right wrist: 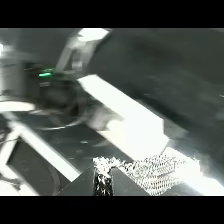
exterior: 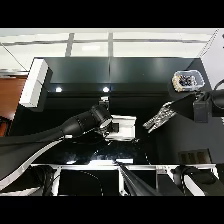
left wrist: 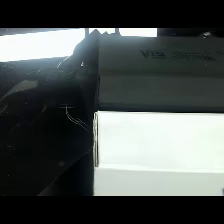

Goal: Fold the box and place the chain.

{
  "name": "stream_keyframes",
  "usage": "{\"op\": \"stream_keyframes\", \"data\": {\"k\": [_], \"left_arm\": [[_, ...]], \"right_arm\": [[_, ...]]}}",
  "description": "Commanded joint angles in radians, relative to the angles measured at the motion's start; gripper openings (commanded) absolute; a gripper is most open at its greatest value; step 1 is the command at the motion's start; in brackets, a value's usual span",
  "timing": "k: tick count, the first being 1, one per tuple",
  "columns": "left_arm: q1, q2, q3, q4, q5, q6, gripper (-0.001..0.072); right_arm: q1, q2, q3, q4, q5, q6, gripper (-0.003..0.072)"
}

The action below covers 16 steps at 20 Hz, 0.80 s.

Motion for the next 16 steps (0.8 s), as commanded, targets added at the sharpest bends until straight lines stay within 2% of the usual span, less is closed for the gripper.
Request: {"op": "stream_keyframes", "data": {"k": [1, 5, 11, 16], "left_arm": [[0.0, 0.0, 0.0, 0.0, 0.0, 0.0, 0.0026], [0.0, 0.0, 0.0, 0.0, 0.0, 0.0, 0.0025], [0.0, 0.0, 0.0, 0.0, 0.0, 0.0, 0.0025], [0.0, 0.0, 0.0, 0.0, 0.0, 0.0, 0.0025]], "right_arm": [[0.058, 0.002, -0.005, 0.097, -0.074, -0.024, 0.001], [0.124, -0.026, -0.012, 0.097, -0.156, -0.024, 0.001], [0.232, -0.071, -0.12, 0.096, -0.34, -0.005, 0.0011], [0.238, -0.095, -0.166, 0.093, -0.392, -0.005, 0.0011]]}}
